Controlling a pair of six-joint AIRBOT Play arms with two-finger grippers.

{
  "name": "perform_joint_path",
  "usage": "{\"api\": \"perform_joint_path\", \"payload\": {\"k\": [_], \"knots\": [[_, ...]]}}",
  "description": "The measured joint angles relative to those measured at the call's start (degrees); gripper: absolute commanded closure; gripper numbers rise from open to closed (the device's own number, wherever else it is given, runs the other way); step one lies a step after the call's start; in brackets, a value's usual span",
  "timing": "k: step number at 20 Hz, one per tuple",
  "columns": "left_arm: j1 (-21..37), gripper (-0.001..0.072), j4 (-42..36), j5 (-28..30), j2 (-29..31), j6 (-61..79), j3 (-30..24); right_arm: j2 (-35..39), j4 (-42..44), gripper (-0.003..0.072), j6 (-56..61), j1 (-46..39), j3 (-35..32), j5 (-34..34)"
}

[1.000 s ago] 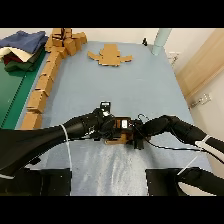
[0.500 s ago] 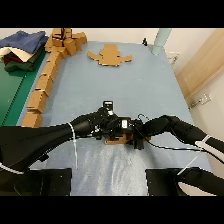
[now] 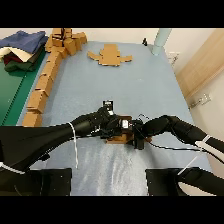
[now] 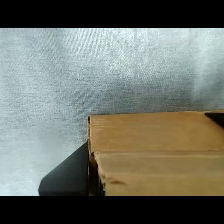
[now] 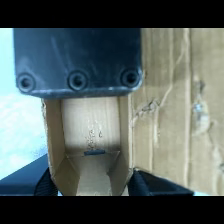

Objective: Fold the box.

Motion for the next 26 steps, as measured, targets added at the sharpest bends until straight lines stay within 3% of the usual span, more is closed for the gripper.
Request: {"api": "perform_joint_path", "payload": {"k": [2,3,4,5,10,12,14,15,16,26], "knots": [[0.0,0.0693,-0.1,0.0,0.0,0.1,0.0,0.0,0.0,0.0176,0.0,0.0,0.0,0.0],[0.0,0.0615,-0.2,0.0,0.0,0.1,0.0,0.0,0.0,0.0176,0.0,0.0,0.0,0.0],[0.0,0.0331,-0.2,0.0,0.0,0.5,0.0,0.0,0.0,0.0177,-0.2,0.0,0.0,0.3],[0.0,0.0197,-0.7,0.4,-0.1,0.7,0.1,0.0,0.0,0.0176,-0.3,0.0,0.0,0.5],[0.0,0.02,-0.5,-2.0,0.0,0.6,0.8,0.0,0.1,0.0176,-0.2,0.1,0.0,0.5],[0.1,0.0368,-0.2,-2.6,0.0,0.6,1.0,0.0,0.1,0.0176,-0.1,0.1,0.0,0.4],[0.0,0.037,0.1,-2.9,0.0,0.8,1.1,0.0,0.1,0.0177,-0.1,0.1,0.0,0.4],[0.0,0.06,0.1,-2.9,-0.1,0.9,1.2,0.0,0.1,0.0176,-0.1,0.1,0.0,0.1],[0.0,0.0696,0.2,-2.9,-0.1,0.9,1.2,0.0,0.0,0.0177,-0.1,0.0,0.0,0.1],[0.0,0.0693,0.3,-3.2,-0.2,1.2,1.2,0.0,0.0,0.0177,0.0,0.0,0.0,0.1]]}}
